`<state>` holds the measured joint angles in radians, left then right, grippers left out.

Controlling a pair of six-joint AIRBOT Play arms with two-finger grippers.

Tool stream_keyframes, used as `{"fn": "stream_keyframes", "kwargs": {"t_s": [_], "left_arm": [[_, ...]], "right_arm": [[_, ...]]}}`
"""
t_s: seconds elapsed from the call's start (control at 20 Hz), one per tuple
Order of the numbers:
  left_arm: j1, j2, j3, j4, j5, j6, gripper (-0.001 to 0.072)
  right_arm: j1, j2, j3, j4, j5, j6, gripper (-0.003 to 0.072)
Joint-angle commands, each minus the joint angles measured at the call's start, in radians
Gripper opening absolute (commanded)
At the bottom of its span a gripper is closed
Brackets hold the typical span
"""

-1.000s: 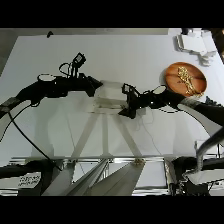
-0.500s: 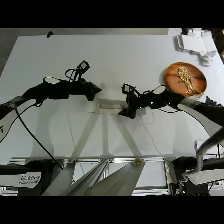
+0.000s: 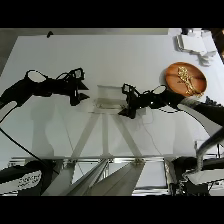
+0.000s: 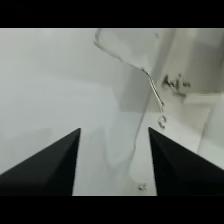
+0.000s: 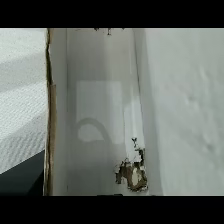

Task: Fold the box and place the chain.

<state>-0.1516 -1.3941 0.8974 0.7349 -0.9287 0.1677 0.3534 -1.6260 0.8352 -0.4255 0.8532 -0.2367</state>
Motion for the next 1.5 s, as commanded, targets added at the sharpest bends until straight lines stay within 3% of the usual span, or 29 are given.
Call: {"fn": "stream_keyframes", "kwargs": {"t_s": [0.0, 0.25, 0.55, 0.65, 0.85, 1.0, 1.15, 1.3, 1.45], "left_arm": [[-0.012, -0.028, -0.011, 0.064, -0.034, 0.032, 0.0542], [-0.052, -0.116, -0.011, -0.033, -0.1, 0.265, 0.0538], [-0.069, -0.135, -0.011, -0.092, -0.131, 0.292, 0.0482], [-0.069, -0.135, -0.011, -0.093, -0.157, 0.329, 0.0374], [-0.069, -0.138, -0.011, -0.106, -0.144, 0.391, 0.0373], [-0.069, -0.138, -0.011, -0.153, -0.094, 0.415, 0.0313], [-0.074, -0.138, -0.011, -0.163, -0.084, 0.46, 0.0208], [-0.085, -0.141, -0.011, -0.172, -0.08, 0.46, 0.02], [-0.097, -0.161, -0.011, -0.189, -0.078, 0.46, 0.0074]], "right_arm": [[0.0, 0.0, 0.0, 0.001, 0.0, 0.0, 0.0402], [0.0, 0.0, 0.0, 0.001, 0.0, 0.0, 0.0402], [0.0, 0.0, 0.0, 0.001, 0.0, 0.0, 0.0402], [0.0, 0.0, 0.0, 0.0, 0.0, 0.0, 0.0402], [0.0, 0.0, 0.0, 0.001, 0.0, 0.0, 0.0402], [0.0, 0.0, 0.0, 0.001, 0.0, 0.0, 0.0402], [0.0, 0.0, 0.0, 0.001, 0.0, 0.0, 0.0402], [0.0, 0.0, 0.0, 0.001, 0.0, 0.0, 0.0402], [0.0, 0.0, 0.0, 0.001, 0.0, 0.0, 0.0402]]}}
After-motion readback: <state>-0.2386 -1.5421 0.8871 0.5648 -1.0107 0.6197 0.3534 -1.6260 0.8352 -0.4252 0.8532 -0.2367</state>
